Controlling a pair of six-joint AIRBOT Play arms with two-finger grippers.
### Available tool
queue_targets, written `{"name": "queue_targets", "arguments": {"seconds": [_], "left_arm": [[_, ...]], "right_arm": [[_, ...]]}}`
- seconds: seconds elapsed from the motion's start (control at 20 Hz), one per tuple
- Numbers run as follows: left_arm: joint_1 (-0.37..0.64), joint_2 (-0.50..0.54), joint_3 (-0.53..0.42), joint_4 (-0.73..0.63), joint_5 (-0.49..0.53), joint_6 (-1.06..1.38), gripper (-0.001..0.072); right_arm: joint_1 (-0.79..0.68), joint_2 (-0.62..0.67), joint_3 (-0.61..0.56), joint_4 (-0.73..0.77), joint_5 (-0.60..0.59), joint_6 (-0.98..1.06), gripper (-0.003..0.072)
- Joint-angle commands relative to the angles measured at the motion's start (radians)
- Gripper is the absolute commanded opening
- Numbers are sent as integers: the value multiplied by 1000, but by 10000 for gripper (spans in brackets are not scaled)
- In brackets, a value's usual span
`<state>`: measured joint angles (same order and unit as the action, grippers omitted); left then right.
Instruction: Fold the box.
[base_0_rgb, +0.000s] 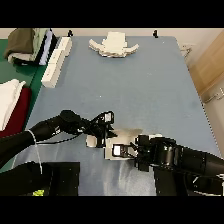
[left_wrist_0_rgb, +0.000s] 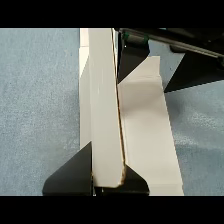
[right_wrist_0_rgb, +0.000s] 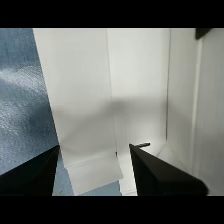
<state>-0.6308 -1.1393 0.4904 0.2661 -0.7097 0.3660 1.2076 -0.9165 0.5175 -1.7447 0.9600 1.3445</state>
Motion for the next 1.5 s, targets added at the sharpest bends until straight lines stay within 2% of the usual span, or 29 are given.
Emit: {"name": "queue_targets", "arguments": {"seconds": [0.0, 0.2, 0.45, 0.8, 1.1, 1.3, 1.45], "left_arm": [[1, 0, 1, 0, 1, 0, 16], [1, 0, 1, 0, 0, 0, 16], [1, 0, 1, 0, 0, 0, 16], [1, 0, 1, 0, 0, 0, 16], [1, 0, 1, 0, 0, 0, 16], [1, 0, 1, 0, 0, 0, 16], [1, 0, 1, 0, 0, 0, 16]], "right_arm": [[1, 2, 1, -9, 1, 28, 660], [52, 8, -3, 15, 35, 36, 660], [60, 8, -43, -19, -4, 109, 660], [60, 14, -30, -190, -14, 288, 660], [60, 100, -5, -200, 18, 343, 660], [49, 111, -6, -302, 32, 533, 660], [40, 111, -6, -271, 23, 639, 661]]}}
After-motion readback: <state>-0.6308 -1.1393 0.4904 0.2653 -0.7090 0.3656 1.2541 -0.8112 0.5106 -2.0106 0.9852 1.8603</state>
